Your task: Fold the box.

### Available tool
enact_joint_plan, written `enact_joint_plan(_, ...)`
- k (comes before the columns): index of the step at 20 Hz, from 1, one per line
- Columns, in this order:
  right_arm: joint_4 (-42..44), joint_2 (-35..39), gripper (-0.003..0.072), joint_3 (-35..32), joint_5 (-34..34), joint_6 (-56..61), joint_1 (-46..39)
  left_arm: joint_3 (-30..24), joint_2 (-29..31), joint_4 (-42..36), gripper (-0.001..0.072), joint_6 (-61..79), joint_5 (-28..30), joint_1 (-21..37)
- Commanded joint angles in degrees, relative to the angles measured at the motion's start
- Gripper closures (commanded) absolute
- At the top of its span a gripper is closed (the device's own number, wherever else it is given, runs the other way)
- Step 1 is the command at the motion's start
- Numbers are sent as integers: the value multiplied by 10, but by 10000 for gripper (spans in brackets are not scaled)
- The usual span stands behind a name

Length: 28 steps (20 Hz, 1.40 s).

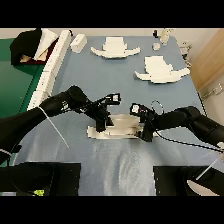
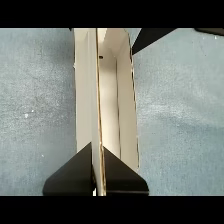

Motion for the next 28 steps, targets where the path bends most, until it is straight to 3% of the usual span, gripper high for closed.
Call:
enact_joint_plan(1, 138, -18, -31, -33, -3, -208, -44, 0, 0, 0, 695, 0, 0, 0)
enact_joint_plan(10, 99, -23, -19, -37, -1, -190, -50, 0, 0, 0, 695, 0, 0, 0)
enact_joint_plan(16, 140, -54, -19, -37, -20, -233, -89, 0, 0, 0, 695, 0, 0, 0)
enact_joint_plan(28, 137, -73, -20, -20, -13, -233, -58, 0, 0, 0, 695, 0, 0, 0)
